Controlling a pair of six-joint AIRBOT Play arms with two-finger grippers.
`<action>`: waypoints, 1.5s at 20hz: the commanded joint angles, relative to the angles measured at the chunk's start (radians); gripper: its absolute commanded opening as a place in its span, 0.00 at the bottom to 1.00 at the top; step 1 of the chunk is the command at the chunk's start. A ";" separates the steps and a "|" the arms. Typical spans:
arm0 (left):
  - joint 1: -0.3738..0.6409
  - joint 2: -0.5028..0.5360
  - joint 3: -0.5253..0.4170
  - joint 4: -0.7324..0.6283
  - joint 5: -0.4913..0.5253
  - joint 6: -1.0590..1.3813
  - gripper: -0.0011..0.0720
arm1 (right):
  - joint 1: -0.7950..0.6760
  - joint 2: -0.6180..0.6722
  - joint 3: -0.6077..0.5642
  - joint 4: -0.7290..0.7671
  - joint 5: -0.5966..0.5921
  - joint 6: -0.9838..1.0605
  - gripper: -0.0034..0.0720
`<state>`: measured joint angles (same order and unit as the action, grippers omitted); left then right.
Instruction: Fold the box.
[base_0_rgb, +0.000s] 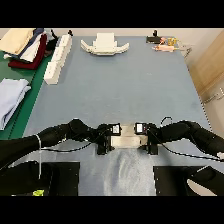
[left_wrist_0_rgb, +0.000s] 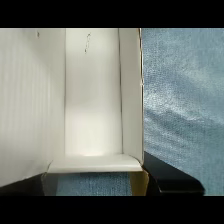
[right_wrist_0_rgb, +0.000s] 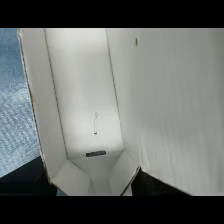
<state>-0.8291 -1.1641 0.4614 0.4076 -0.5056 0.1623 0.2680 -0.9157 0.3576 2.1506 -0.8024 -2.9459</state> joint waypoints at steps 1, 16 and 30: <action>0.000 0.000 0.000 0.002 0.001 -0.005 0.72 | 0.000 0.001 0.001 0.000 0.000 0.002 0.71; 0.000 0.000 0.001 0.001 0.000 -0.004 0.72 | 0.000 0.001 0.000 0.000 0.000 0.002 0.71; 0.000 0.000 0.001 0.001 0.000 -0.004 0.72 | 0.000 0.001 0.001 0.000 -0.002 0.002 0.83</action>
<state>-0.8291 -1.1641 0.4614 0.4080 -0.5060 0.1566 0.2680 -0.9157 0.3576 2.1506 -0.8024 -2.9410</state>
